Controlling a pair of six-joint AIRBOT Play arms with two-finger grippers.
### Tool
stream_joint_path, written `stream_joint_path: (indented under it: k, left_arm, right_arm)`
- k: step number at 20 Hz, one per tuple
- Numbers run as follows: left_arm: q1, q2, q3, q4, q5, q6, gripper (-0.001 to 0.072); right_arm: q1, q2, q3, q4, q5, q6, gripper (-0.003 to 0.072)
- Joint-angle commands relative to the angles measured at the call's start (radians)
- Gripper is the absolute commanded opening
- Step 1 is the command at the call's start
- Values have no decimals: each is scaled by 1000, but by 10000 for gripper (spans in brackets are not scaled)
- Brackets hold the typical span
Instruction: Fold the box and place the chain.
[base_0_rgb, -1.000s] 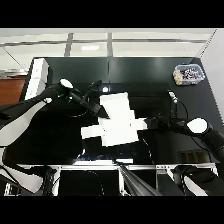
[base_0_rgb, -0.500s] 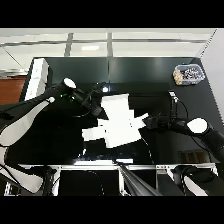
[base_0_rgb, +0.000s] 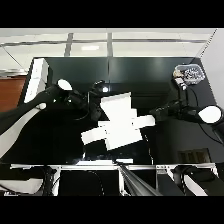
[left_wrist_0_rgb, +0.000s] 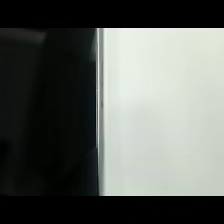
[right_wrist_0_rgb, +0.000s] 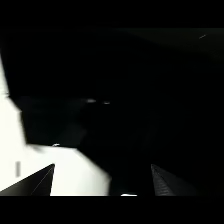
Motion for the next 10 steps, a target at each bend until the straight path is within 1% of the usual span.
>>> stream_joint_path:
  k: [1, 2, 3, 4, 6, 7, 10]
  left_arm:
    - [-78, 84, -89, 90, 127, 333, 18]
    - [-107, 84, -89, 139, 153, 412, 18]
    - [-130, 84, -91, 147, 210, 420, 18]
    - [-147, 82, -91, 138, 264, 455, 18]
    - [-157, 81, -91, 109, 335, 527, 18]
    - [-155, 81, -90, 97, 355, 539, 18]
    - [-138, 81, -90, 87, 363, 574, 18]
  right_arm:
    - [-15, 1, 37, -109, -56, -28, 692]
    - [-15, 1, 37, -94, -67, -27, 692]
    - [-15, 0, 37, -72, -70, -28, 692]
    - [-14, 0, 35, -70, -65, -29, 692]
    - [-13, 0, 26, -70, -56, -68, 692]
    - [-13, 0, 21, -71, -47, -91, 692]
    - [-13, 0, 13, -69, -22, -156, 692]
